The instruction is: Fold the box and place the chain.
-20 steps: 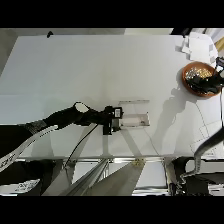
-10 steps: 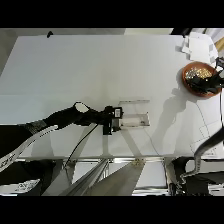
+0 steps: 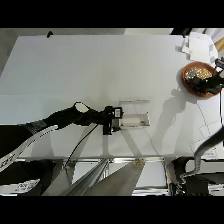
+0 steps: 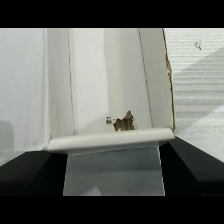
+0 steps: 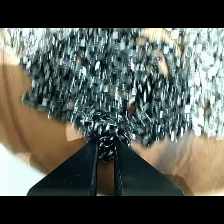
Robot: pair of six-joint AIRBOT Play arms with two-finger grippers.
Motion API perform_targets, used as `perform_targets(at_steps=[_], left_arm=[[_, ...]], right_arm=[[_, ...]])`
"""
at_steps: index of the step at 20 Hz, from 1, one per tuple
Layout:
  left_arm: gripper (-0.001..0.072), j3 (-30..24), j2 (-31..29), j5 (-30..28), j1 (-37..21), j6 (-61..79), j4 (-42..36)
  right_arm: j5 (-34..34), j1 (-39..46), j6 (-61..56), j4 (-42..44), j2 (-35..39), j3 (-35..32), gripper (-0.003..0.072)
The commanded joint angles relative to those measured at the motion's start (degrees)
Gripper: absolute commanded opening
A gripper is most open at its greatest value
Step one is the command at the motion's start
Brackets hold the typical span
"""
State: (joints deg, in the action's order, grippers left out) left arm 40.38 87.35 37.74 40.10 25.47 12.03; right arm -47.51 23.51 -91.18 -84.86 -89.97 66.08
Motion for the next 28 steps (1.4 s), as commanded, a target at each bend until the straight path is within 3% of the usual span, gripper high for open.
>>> perform_targets(at_steps=[1,7,14,21,28], left_arm=[[0.0069,-0.02,0.00,-0.02,0.00,0.02,0.02],[0.0068,-0.02,0.00,-0.02,0.00,0.02,0.02],[0.0068,-0.02,0.00,-0.02,0.00,0.02,0.02],[0.0068,-0.02,0.00,-0.02,0.00,0.02,0.02],[0.0069,-0.02,0.00,-0.02,0.00,0.02,0.02]], right_arm=[[0.55,0.00,0.39,-0.22,3.76,0.09,0.0011],[-0.92,0.00,3.89,-0.17,12.61,0.09,0.0011],[-10.73,0.00,13.22,0.37,21.73,0.09,0.0011],[-18.78,0.00,22.51,11.52,28.46,0.09,0.0010],[-24.90,0.00,26.45,15.02,34.10,0.09,0.0010]])
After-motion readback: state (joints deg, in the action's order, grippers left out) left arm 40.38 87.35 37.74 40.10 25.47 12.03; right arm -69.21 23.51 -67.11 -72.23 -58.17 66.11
